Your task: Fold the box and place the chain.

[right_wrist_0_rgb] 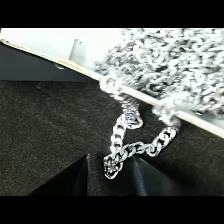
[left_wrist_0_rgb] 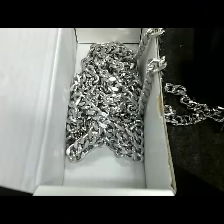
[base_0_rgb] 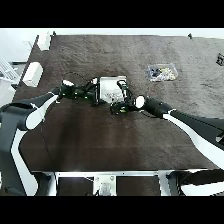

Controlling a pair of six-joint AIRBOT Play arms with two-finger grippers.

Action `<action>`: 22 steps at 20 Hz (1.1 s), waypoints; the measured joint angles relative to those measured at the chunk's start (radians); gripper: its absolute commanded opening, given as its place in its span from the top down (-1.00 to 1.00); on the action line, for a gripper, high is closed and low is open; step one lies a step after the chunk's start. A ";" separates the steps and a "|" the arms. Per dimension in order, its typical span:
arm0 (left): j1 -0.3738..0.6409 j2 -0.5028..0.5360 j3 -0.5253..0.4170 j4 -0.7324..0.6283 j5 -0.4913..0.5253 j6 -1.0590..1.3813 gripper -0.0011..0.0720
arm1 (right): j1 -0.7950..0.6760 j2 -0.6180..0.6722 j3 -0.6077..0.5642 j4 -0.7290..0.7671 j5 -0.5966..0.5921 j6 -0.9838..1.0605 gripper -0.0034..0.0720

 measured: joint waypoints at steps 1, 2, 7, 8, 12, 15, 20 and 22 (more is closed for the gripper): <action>0.000 0.000 0.000 0.000 0.000 0.000 -0.29 | 0.001 -0.003 0.000 0.000 0.000 0.000 0.66; 0.000 0.000 0.000 0.000 0.000 0.000 -0.29 | 0.002 -0.005 0.001 -0.002 0.000 0.000 0.88; 0.000 0.000 0.000 0.000 0.000 0.000 -0.29 | 0.005 0.005 0.026 -0.014 0.015 0.005 0.88; 0.000 0.000 0.000 0.000 0.000 0.000 -0.29 | 0.005 0.026 0.037 -0.014 0.008 0.007 0.88; 0.000 0.000 0.000 0.000 0.000 0.000 -0.29 | 0.005 0.158 0.084 -0.042 0.005 0.013 0.88; 0.000 0.000 0.000 0.000 0.000 0.000 -0.29 | 0.004 0.251 0.115 -0.094 -0.006 0.014 0.88; 0.000 0.000 0.000 0.000 0.000 0.000 -0.29 | -0.015 0.261 0.134 -0.142 -0.047 0.016 0.88; 0.000 0.000 0.000 0.000 0.000 0.000 -0.29 | -0.020 0.221 0.136 -0.149 -0.056 0.016 0.88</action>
